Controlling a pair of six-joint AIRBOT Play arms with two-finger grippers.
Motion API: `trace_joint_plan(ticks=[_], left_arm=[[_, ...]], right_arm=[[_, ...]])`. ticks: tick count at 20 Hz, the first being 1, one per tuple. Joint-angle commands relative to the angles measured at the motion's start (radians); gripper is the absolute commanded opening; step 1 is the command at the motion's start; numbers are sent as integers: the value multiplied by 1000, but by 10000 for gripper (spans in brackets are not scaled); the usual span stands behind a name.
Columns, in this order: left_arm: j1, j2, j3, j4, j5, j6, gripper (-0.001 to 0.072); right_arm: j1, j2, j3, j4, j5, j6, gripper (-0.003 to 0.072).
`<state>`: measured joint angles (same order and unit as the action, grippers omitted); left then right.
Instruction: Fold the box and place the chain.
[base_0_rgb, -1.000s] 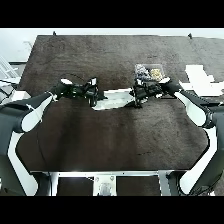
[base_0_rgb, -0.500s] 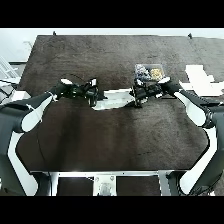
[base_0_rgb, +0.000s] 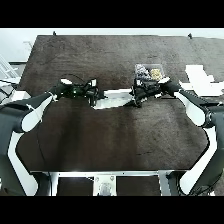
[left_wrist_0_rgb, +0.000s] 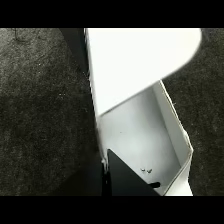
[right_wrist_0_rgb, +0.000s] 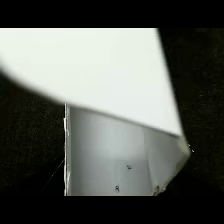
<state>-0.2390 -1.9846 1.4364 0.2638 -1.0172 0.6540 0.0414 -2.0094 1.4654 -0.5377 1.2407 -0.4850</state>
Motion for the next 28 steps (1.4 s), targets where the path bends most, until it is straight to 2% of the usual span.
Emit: trace_joint_plan(ticks=[1,28], left_arm=[[-1,0,0,-2,7,6,23],[-1,1,0,-6,6,7,26]], right_arm=[[2,-1,1,-6,7,-6,516],[-2,-1,0,6,35,-6,507]])
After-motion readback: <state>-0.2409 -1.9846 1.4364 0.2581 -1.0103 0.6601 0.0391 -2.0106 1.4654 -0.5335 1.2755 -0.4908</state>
